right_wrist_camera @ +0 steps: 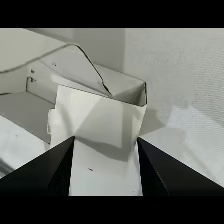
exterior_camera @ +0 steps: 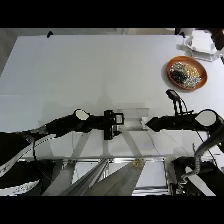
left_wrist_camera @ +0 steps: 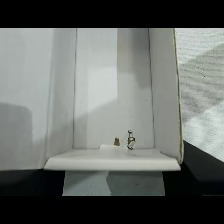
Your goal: Fold the box and place the chain.
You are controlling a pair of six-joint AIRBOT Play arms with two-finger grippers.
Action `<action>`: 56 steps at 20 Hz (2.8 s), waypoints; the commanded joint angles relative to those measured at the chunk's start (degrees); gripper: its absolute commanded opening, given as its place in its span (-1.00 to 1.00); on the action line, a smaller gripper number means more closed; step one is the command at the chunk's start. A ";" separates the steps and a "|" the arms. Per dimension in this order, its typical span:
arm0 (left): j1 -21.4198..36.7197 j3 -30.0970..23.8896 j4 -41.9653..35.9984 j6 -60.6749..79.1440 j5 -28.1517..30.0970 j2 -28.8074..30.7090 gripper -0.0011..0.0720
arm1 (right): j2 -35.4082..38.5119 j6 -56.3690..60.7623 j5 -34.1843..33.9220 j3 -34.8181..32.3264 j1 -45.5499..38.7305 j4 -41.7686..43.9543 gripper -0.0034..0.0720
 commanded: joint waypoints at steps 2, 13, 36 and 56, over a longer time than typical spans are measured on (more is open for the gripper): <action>-0.04 -0.02 0.02 0.02 0.02 -0.02 -0.22 | -4.63 5.95 -0.37 4.87 6.10 -4.55 0.24; -0.04 -0.02 0.04 0.02 0.00 -0.02 -0.22 | -11.82 28.06 -3.02 10.34 19.43 -19.71 0.14; -0.04 -0.02 0.02 0.02 0.00 -0.02 -0.22 | -22.32 47.87 -5.18 13.81 28.44 -31.41 0.05; -0.02 -0.02 0.02 0.02 0.00 -0.02 -0.22 | -22.97 50.12 -0.70 13.81 28.44 -36.54 -0.67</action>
